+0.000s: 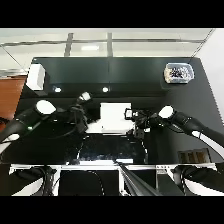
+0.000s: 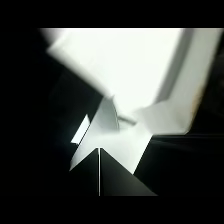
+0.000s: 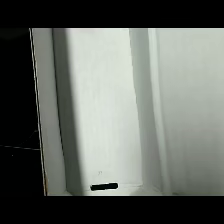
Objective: Fold the box and place the chain.
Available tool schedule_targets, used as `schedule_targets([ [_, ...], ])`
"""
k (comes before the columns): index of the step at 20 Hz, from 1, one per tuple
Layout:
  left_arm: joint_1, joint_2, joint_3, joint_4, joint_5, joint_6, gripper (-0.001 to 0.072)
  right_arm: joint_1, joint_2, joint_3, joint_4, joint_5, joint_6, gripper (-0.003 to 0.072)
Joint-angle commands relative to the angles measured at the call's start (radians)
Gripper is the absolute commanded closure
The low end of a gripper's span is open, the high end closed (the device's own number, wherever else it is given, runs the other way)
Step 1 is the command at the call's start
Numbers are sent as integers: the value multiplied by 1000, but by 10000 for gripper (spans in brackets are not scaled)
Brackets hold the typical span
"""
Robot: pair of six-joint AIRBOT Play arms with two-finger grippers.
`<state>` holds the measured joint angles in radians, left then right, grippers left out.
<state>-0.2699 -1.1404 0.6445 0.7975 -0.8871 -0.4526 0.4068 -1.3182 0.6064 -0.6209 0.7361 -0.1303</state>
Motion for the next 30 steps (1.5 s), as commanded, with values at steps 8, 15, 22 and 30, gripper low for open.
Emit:
schedule_targets([
  [8, 488, -123, -73, -59, -325, -648, 685, 0, -1, 0, -1, 0, 0, 557],
  [15, 299, -320, -70, -276, -315, -513, 686, 0, -1, 0, -1, 0, 0, 557],
  [22, 161, -335, 59, -287, -379, -490, 684, 0, -1, 0, -1, 0, 0, 557],
  [30, 83, -335, 137, -286, -401, -525, 188, 0, -1, 0, -1, 0, 0, 557],
])
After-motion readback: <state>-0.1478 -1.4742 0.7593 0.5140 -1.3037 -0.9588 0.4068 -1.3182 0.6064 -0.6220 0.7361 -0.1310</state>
